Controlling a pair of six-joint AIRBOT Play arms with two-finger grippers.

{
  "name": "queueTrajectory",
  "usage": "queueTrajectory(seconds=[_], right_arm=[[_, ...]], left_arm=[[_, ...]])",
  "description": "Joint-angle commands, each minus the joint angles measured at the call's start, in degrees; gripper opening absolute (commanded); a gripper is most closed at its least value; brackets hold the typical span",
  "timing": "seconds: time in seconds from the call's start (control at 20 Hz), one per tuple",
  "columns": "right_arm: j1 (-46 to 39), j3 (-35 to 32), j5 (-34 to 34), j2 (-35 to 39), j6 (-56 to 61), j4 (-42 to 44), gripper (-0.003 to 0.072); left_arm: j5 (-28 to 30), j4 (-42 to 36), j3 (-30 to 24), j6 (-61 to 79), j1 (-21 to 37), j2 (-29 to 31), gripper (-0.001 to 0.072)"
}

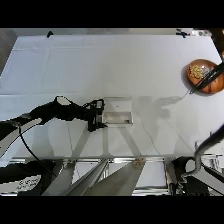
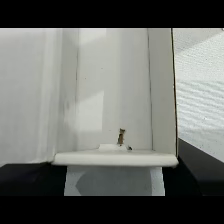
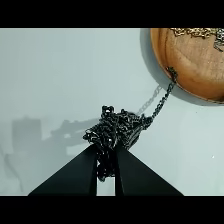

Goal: Fold the box and place the chain.

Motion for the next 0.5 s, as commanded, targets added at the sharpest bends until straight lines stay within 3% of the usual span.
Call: queueTrajectory(seconds=[0.0, 0.2, 0.45], right_arm=[[1.2, -1.38, 4.33, 4.59, -0.17, 2.91, 0.001], [8.81, -8.74, 5.22, 8.68, 0.07, 2.89, 0.001], [21.7, -18.62, 0.83, 10.27, 1.62, 2.86, 0.001]], left_arm=[[0.02, 0.02, 0.02, 0.02, 0.0, 0.04, 0.0276], [0.02, 0.0, 0.02, 0.02, 0.0, 0.04, 0.0276], [0.02, 0.0, 0.02, 0.02, 0.0, 0.04, 0.0276]])
